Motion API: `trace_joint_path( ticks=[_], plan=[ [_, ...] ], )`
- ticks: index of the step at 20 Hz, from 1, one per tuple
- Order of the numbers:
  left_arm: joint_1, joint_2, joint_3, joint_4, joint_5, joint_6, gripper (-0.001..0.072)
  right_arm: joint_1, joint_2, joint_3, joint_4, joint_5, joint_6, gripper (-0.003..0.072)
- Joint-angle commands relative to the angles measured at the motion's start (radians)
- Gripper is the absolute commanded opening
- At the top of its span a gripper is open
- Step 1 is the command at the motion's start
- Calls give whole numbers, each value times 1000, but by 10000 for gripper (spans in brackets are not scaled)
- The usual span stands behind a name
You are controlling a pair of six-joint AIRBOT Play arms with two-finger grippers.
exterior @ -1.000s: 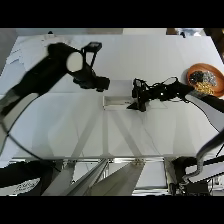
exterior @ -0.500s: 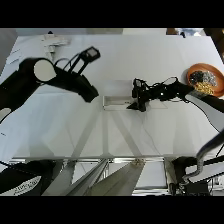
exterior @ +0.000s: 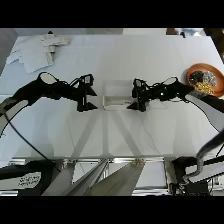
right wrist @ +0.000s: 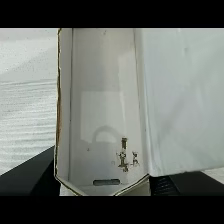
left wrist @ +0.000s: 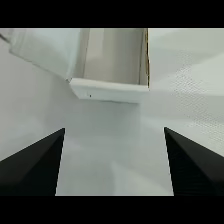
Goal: Fold the box and place the chain.
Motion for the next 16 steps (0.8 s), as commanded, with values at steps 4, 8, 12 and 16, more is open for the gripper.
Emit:
trace_joint_path(
  ticks=[4,8,12,16],
  plan=[
    [61,-168,-3,-254,-54,337,699,0,0,0,0,0,0,458],
    [69,-170,17,-256,-102,342,699,0,0,0,0,0,0,458],
    [64,-174,27,-266,-111,341,699,0,0,0,0,0,0,458],
    [26,-175,29,-267,-117,339,699,0,0,0,0,0,0,458]
  ],
)
